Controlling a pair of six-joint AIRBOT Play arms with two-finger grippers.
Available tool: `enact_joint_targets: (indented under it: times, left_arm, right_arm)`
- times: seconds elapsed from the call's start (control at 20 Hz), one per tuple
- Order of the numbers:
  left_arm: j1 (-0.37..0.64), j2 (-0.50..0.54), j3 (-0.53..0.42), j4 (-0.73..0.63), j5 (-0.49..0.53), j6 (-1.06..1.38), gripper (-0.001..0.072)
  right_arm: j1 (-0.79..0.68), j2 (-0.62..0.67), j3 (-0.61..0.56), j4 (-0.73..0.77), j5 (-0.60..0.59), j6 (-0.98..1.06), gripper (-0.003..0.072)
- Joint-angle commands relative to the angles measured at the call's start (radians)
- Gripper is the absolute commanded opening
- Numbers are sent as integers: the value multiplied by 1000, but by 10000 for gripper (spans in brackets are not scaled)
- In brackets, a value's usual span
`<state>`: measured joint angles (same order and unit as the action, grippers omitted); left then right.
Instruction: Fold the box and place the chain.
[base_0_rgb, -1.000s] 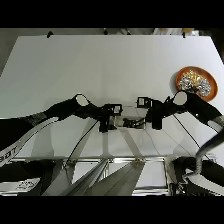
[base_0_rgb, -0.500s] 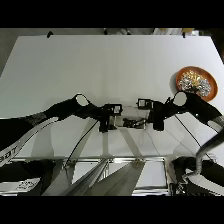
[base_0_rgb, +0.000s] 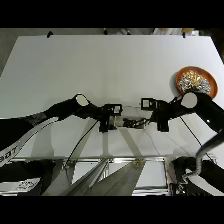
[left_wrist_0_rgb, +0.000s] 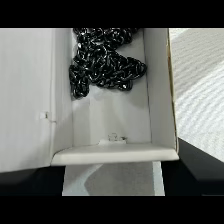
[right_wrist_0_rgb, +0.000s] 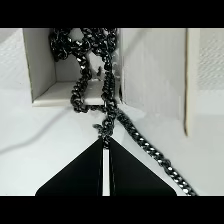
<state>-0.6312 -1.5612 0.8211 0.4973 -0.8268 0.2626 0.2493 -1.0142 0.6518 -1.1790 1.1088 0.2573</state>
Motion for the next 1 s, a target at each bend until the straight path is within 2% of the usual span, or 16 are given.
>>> enact_joint_targets:
  times: [0.0, 0.35, 0.7, 0.95]
  left_arm:
    - [0, 0, 0, 0, 0, 0, 256]
    - [0, 0, 0, 0, 0, 0, 256]
    - [0, 0, 0, 0, 0, 0, 256]
    - [0, 0, 0, 0, 0, 0, 256]
  right_arm:
    - [0, 110, 0, 18, 21, 0, 14]
    - [0, 156, 0, 253, 28, -1, 15]
    - [0, 156, 0, 366, 26, 0, 15]
    - [0, 156, 0, 391, 25, 0, 16]
